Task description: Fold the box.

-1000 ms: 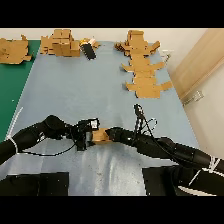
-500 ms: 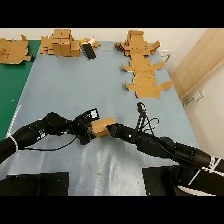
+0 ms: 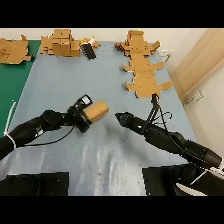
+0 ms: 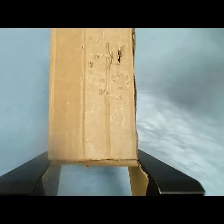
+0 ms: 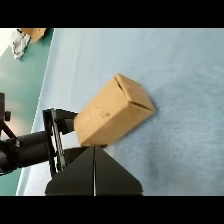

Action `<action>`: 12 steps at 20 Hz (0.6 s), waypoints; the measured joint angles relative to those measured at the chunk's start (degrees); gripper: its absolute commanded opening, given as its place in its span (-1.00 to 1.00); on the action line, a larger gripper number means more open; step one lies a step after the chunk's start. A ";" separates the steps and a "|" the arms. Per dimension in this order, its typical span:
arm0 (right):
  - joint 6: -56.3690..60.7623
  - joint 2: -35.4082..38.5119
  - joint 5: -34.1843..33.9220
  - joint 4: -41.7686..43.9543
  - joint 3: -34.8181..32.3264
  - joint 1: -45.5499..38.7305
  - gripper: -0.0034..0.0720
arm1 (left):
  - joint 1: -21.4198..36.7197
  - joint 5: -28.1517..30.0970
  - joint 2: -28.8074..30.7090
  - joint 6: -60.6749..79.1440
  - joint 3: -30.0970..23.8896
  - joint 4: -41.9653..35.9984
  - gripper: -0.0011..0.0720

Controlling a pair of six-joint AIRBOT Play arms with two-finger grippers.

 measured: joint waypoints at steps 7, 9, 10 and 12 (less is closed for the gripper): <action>-0.02 1.25 -2.51 -1.99 0.00 -2.86 -0.91 | 16.04 2.49 -2.75 -4.85 6.82 0.31 0.13; -0.02 1.29 -2.67 -2.19 0.00 -3.10 -0.91 | 20.57 2.67 -6.19 -5.20 10.91 0.33 0.13; -0.02 1.27 -2.84 -2.19 0.00 -3.13 -0.91 | 22.56 2.69 -8.48 -5.60 13.44 0.35 0.13; -0.02 1.27 -2.89 -2.25 0.00 -3.21 -0.91 | 25.77 2.78 -13.57 -6.34 19.08 0.35 0.13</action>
